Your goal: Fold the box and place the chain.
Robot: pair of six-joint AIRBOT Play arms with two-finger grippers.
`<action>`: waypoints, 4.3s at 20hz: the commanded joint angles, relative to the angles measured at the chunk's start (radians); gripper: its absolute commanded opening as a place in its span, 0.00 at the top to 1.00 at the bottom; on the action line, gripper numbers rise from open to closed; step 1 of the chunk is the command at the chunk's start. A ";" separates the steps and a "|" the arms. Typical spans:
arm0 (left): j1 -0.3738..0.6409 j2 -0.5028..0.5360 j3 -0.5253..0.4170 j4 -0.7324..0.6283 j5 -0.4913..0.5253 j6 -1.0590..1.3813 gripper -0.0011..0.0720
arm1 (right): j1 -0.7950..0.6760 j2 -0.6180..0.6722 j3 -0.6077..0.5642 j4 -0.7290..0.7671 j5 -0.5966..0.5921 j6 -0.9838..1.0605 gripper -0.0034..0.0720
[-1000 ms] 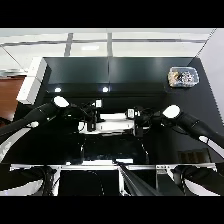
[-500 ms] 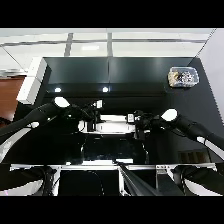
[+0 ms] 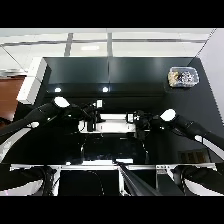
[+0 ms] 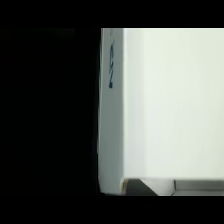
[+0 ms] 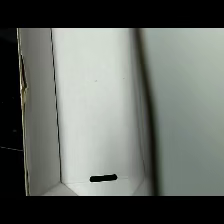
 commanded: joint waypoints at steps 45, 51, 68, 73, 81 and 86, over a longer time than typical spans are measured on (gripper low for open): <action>0.037 0.073 0.010 0.185 -0.033 -0.219 0.01 | 0.016 -0.015 0.013 -0.035 -0.032 0.064 0.25; 0.143 0.296 0.010 0.486 -0.140 -0.564 0.01 | 0.016 -0.015 0.012 -0.034 -0.035 0.064 0.25; 0.024 0.264 -0.048 -0.103 0.148 -0.712 0.95 | 0.016 -0.015 0.012 -0.034 -0.035 0.064 0.42; 0.021 0.095 0.049 0.064 0.133 -0.721 0.95 | 0.016 -0.015 0.013 -0.034 -0.035 0.064 0.92; 0.047 0.005 0.074 0.088 0.000 -0.720 0.95 | 0.016 -0.015 0.012 -0.034 -0.035 0.064 0.93; 0.168 0.092 0.128 0.138 -0.196 -0.755 0.96 | 0.016 -0.015 0.012 -0.034 -0.035 0.064 0.93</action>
